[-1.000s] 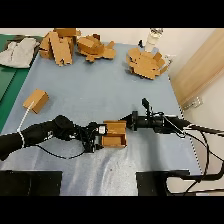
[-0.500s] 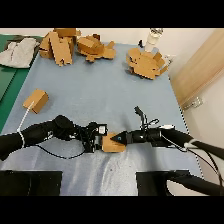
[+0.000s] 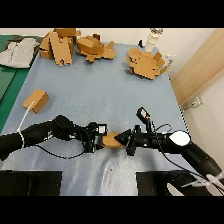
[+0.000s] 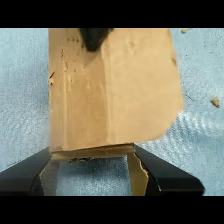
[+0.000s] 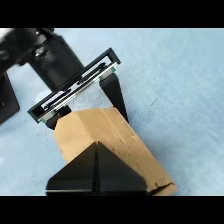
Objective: Fold the box.
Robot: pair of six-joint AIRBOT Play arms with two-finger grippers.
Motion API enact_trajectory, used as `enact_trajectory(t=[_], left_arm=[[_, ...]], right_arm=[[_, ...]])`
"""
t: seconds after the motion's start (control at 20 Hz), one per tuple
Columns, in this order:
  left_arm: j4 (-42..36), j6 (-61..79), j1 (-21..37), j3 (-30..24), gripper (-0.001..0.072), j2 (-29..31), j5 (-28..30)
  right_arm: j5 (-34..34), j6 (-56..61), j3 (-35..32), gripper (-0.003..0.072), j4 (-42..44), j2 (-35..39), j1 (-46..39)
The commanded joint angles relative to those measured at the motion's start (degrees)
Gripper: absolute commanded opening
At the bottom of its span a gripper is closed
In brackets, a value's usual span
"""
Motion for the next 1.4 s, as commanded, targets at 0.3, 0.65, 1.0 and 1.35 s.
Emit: enact_trajectory(t=[0.3,0.65,1.0,1.35], left_arm=[[0.0,0.0,0.02,-0.02,0.0465,0.02,-0.02],[-0.02,0.0,0.02,-0.02,0.0465,0.02,-0.02],[-0.02,0.02,0.02,-0.02,0.0465,0.02,-0.02],[-0.02,0.02,0.02,-0.02,0.0465,0.02,-0.04]], right_arm=[[-14.53,5.75,-0.02,0.0397,-34.01,5.46,13.66],[-16.98,5.73,2.95,0.0396,-36.52,2.84,13.75],[-11.08,5.73,3.37,0.0333,-36.54,2.69,13.75],[-9.07,5.77,3.37,0.0198,-36.52,2.58,13.75]])
